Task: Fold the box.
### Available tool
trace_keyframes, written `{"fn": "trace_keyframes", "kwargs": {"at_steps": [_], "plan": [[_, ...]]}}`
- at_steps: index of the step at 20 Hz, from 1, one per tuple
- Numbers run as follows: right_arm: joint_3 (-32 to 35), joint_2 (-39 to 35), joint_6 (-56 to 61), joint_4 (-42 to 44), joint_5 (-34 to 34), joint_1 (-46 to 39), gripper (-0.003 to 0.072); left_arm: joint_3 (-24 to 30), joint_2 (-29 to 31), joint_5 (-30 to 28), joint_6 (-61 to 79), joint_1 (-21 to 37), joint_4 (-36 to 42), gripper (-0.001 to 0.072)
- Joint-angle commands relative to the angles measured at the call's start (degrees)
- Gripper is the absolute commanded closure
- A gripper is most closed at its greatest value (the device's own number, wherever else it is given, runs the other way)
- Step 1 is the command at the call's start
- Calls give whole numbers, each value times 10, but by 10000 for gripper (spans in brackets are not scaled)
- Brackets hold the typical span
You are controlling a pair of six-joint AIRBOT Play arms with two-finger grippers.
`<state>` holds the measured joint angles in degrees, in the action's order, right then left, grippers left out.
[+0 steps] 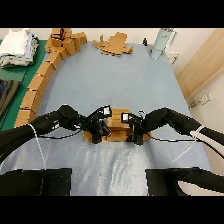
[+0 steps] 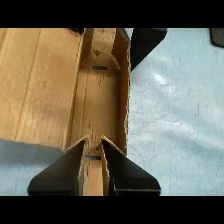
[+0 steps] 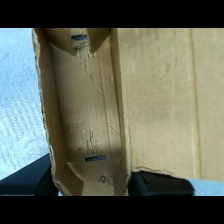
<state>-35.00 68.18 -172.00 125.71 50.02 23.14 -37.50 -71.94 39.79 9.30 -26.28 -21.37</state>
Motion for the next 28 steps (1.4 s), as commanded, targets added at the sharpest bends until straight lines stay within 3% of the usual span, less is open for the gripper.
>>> {"fn": "trace_keyframes", "kwargs": {"at_steps": [1, 2, 3, 4, 5, 10, 11, 12, 13, 17, 20, 23, 25, 28], "plan": [[0, 0, 0, 0, 0, 0, 215, 0, -10, -6, 19, -9, 21, 544], [0, 0, 0, 0, 0, 0, 215, 0, -10, -7, 19, -9, 21, 528], [0, 0, 0, 0, 0, 0, 215, 0, -10, -6, 19, -9, 21, 467], [0, 0, 0, 0, 0, 0, 215, 0, -10, -6, 18, -9, 21, 249], [0, 0, 0, 0, 0, 0, 215, 0, -10, -5, 18, -9, 21, 110], [0, 0, 0, 0, 0, 0, 215, 0, -10, -3, 18, -9, 21, 114], [0, 0, 0, 0, 0, 0, 215, 0, -10, -3, 15, -9, 20, 143], [0, 0, 0, 0, 0, 0, 215, -1, -7, -3, 0, -8, 15, 386], [0, 0, 0, 0, 0, 0, 215, -1, -1, -3, -15, -7, -2, 689], [0, 0, 0, 0, 0, 0, 215, 0, 58, -3, -186, -3, -122, 697], [0, 0, 0, 0, 0, 0, 215, 0, 120, 9, -437, 20, -286, 698], [0, 0, 0, 0, 0, 0, 215, 0, 190, 57, -683, 65, -429, 698], [0, 0, 0, 0, 0, 0, 215, 7, 214, 108, -830, 111, -464, 698], [0, 0, 0, 0, 0, 0, 215, 45, 207, 153, -900, 158, -446, 698]]}}
